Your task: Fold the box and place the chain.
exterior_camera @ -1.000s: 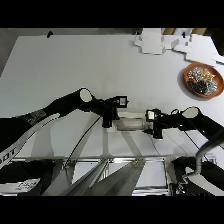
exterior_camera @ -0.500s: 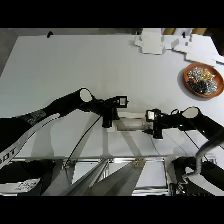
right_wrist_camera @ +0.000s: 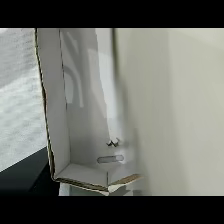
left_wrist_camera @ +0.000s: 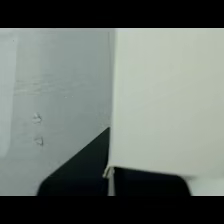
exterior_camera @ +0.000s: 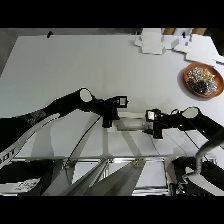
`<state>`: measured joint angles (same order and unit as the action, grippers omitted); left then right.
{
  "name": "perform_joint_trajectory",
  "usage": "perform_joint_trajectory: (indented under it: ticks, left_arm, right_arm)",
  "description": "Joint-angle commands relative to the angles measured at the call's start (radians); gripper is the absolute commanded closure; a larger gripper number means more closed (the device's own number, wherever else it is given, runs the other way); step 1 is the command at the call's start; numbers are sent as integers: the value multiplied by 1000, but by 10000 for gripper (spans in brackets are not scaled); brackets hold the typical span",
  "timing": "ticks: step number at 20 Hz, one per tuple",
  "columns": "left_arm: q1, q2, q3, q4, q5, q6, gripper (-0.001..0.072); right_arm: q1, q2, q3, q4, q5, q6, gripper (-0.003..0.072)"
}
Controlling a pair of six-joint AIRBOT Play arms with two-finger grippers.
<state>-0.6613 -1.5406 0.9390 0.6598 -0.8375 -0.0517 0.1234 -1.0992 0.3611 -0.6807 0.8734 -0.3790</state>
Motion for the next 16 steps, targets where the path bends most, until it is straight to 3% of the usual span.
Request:
perform_joint_trajectory:
  ticks: [1, 2, 4, 5, 10, 11, 12, 15, 16]
  left_arm:
    - [11, 14, 0, 11, -3, -1, 388]
    - [16, 22, 0, 10, -3, -2, 278]
    - [32, 43, 0, 13, -4, -2, 132]
    - [43, 54, 0, 29, -5, -2, 92]
    - [117, 119, 0, 157, -89, -142, 68]
    - [130, 136, 0, 193, -121, -176, 89]
    - [142, 159, 0, 239, -150, -230, 157]
    - [150, 253, 0, 364, -245, -342, 612]
    - [142, 291, 0, 375, -278, -341, 709]
  right_arm:
    - [-1, 1, 0, 0, 0, 4, 289]
    - [-1, 1, 0, 0, 0, 4, 289]
    - [-1, 1, 0, 0, 0, 4, 289]
    - [-1, 1, 0, 0, 0, 4, 289]
    - [-1, 1, 0, 0, 0, 4, 289]
    - [-1, 1, 0, 1, 0, 4, 289]
    - [-1, 1, 0, 0, 0, 4, 289]
    - [-1, 1, 0, 0, 0, 4, 289]
    - [-1, 1, 0, 0, 0, 4, 289]
